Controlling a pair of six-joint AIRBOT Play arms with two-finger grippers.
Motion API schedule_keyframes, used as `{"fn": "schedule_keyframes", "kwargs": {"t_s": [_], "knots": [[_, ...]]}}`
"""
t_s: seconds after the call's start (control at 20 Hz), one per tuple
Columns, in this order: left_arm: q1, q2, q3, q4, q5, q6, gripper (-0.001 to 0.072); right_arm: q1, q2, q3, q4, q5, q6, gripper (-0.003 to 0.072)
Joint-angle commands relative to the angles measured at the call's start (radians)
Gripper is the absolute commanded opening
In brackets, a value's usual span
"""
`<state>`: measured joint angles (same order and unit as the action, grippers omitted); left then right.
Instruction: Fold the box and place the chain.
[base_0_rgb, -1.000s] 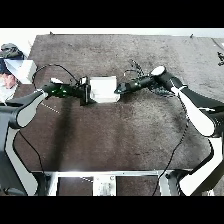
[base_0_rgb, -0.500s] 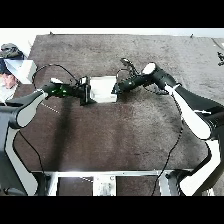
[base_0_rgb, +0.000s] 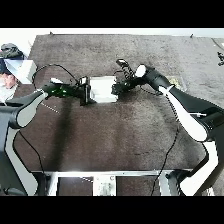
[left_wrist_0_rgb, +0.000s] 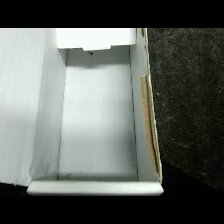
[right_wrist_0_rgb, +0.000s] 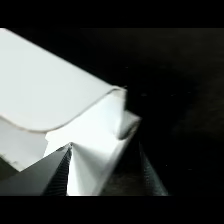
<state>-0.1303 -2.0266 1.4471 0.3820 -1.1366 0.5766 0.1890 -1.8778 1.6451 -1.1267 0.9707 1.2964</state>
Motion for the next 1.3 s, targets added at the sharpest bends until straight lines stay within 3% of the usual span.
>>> {"fn": "schedule_keyframes", "kwargs": {"t_s": [0.0,0.25,0.6,0.9,0.95,1.0,1.25], "knots": [[0.000,0.000,0.000,0.000,0.000,0.000,0.0205,0.019,-0.043,0.107,-0.143,0.101,0.137,0.0464],[0.000,0.000,0.000,0.000,0.000,0.000,0.0205,0.095,-0.093,0.236,-0.330,0.217,0.257,0.0465],[0.000,0.000,0.000,0.000,0.000,0.000,0.0205,0.123,-0.121,0.238,-0.428,0.219,0.446,0.0464],[0.000,0.000,0.000,0.000,0.000,0.000,0.0205,0.142,-0.127,0.238,-0.465,0.207,0.483,0.0463],[0.000,0.000,0.000,0.000,-0.001,0.000,0.0205,0.146,-0.129,0.238,-0.474,0.195,0.491,0.0456],[0.000,0.000,0.000,0.000,-0.001,0.000,0.0205,0.151,-0.130,0.238,-0.475,0.185,0.501,0.0373],[0.000,0.000,0.000,0.000,-0.001,0.000,0.0205,0.161,-0.130,0.238,-0.474,0.173,0.516,0.0375]]}}
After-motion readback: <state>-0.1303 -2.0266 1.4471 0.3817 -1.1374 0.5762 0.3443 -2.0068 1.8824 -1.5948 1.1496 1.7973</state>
